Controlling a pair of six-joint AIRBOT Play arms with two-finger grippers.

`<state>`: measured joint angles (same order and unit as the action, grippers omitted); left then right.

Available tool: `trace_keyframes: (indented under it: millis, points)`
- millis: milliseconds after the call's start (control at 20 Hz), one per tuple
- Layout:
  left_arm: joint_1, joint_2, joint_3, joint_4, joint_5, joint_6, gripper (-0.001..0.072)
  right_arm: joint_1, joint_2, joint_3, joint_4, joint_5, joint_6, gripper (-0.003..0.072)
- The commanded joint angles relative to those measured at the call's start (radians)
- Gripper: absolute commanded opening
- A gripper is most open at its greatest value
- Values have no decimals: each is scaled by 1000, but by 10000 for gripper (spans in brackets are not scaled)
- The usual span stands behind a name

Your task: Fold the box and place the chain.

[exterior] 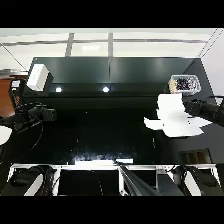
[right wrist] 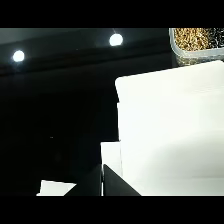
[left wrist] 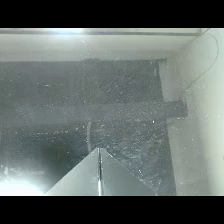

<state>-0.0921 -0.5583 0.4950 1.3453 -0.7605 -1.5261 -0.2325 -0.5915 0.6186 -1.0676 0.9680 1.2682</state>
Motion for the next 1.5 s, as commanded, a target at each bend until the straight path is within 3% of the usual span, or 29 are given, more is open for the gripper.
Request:
trace_keyframes:
  millis: [0,1200,1250,1300,1350,1400,1450]
  points:
    - [1,-1,1,0,0,0,32,0,1,0,0,0,0,20]
    - [1,-1,1,0,1,0,33,0,1,0,0,-17,7,27]
    - [1,-1,1,0,11,0,33,0,0,-1,-6,-7,7,244]
    - [0,-5,0,-8,44,0,37,0,0,-4,-11,-3,8,644]
    - [1,-13,0,-23,68,0,175,0,0,-10,-11,1,8,717]
    - [0,-25,0,-26,80,0,561,0,0,-16,-11,19,8,714]
    - [-3,-38,0,-27,78,-5,702,0,-3,-23,-21,32,8,714]
